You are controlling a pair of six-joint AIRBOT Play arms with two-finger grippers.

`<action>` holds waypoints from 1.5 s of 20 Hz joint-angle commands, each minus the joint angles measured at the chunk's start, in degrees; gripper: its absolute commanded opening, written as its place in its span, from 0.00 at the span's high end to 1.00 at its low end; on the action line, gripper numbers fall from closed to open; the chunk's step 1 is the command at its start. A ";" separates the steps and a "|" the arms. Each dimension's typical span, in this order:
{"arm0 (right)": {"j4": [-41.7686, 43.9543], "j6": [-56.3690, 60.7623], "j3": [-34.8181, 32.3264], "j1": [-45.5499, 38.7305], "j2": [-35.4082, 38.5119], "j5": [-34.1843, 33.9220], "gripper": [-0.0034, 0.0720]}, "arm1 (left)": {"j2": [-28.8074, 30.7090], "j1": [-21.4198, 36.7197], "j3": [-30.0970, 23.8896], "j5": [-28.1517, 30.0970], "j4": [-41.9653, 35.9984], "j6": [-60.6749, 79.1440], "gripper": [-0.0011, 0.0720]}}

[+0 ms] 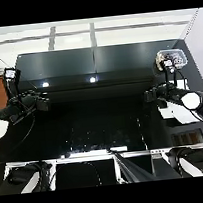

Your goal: Fold the box and place the chain.

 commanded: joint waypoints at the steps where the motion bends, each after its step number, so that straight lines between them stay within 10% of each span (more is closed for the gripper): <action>1: 0.00 0.02 -0.02 0.04 0.00 0.00 0.93 | 0.04 -0.04 -0.02 0.02 0.00 0.02 0.95; 17: 6.25 0.02 -0.04 0.09 -0.07 -5.18 0.93 | -0.02 -0.07 -0.02 1.51 -0.70 0.02 0.95; 18: 6.25 0.02 -0.07 0.09 -0.17 -8.70 0.89 | -0.07 -0.04 -0.02 3.32 -1.42 0.02 0.95; 20: 5.42 -0.07 -0.04 -0.35 -0.59 -15.34 0.02 | -0.07 -0.07 -0.02 7.10 -1.51 0.02 0.95; 24: -0.22 0.02 4.79 -12.92 -3.23 -17.33 0.02 | -0.24 -0.07 -0.02 10.34 -3.45 -0.04 0.94; 25: -0.55 0.02 7.61 -18.69 -4.31 -16.00 0.02 | -0.63 -0.07 -0.02 10.10 -4.09 -0.24 0.83; 27: -0.57 0.00 14.27 -31.30 -7.48 -12.41 0.02 | -2.12 -0.07 -0.02 8.59 -6.51 -0.63 0.03; 30: -1.99 0.04 24.09 -49.66 -14.71 -0.55 0.02 | -4.72 -0.07 0.00 3.34 -6.93 -0.76 0.02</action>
